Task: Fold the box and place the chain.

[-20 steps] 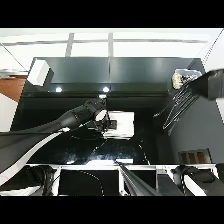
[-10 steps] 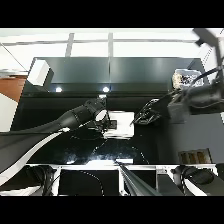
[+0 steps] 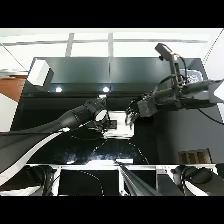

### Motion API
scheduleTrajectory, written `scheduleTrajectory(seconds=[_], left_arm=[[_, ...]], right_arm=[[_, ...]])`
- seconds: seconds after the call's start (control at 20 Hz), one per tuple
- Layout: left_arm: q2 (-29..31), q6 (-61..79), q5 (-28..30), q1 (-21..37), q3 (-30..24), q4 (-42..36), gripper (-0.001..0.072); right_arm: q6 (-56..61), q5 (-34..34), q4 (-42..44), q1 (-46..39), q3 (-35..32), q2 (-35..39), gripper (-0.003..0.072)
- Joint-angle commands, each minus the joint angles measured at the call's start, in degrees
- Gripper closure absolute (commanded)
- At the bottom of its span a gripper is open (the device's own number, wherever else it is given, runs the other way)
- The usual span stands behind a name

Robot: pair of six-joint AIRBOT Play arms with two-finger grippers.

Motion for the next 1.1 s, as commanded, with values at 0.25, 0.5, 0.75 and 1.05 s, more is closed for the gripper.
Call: scheduleTrajectory(seconds=[0.25, 0.5, 0.75, 1.05], left_arm=[[0.0, 0.0, 0.0, 0.0, 0.02, -0.04, 0.0682], [0.0, 0.02, 0.07, 0.0, 0.02, 0.0, 0.0681], [0.0, 0.02, -0.28, 0.0, 0.0, 0.17, 0.0682], [0.0, 0.0, -0.42, 0.0, 0.02, 0.13, 0.0682]], right_arm=[[2.6, 0.61, -3.48, 1.75, -1.51, -4.37, 0.0642], [5.18, -0.15, -3.61, 2.21, -4.5, -5.77, 0.0641], [5.38, -4.83, -2.27, 2.21, -8.17, -8.63, 0.0642], [4.28, -5.05, -0.31, 2.14, -8.15, -9.27, 0.03]])
